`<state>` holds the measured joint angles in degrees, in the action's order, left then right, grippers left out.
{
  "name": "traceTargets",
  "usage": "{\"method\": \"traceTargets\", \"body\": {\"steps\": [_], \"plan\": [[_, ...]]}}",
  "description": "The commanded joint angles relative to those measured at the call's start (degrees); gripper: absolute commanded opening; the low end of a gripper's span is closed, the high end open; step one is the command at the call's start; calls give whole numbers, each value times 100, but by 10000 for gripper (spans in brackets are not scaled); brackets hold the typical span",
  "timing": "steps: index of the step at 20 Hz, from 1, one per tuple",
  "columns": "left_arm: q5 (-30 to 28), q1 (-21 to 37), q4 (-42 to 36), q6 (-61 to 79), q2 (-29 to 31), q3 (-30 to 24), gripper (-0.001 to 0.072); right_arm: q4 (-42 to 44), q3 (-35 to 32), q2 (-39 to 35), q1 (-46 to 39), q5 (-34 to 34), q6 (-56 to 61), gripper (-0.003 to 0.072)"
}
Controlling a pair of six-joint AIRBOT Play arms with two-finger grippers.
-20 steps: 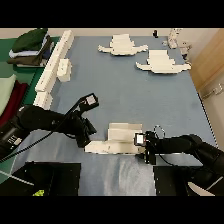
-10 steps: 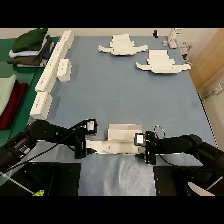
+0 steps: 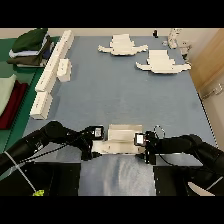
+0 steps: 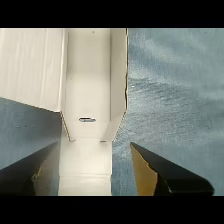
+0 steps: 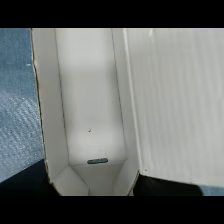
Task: Fold the box.
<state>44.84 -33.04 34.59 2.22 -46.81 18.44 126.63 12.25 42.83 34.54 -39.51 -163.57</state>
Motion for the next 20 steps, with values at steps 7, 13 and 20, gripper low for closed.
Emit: {"method": "traceTargets", "body": {"steps": [7,13,20], "plan": [[-529,-201,-551,699,-317,7,445,4,0,-4,0,2,0,520],[-525,-201,-767,697,-361,15,225,2,0,-4,0,2,0,520],[-763,-575,-817,695,-361,15,226,2,0,-4,0,2,0,520]]}}
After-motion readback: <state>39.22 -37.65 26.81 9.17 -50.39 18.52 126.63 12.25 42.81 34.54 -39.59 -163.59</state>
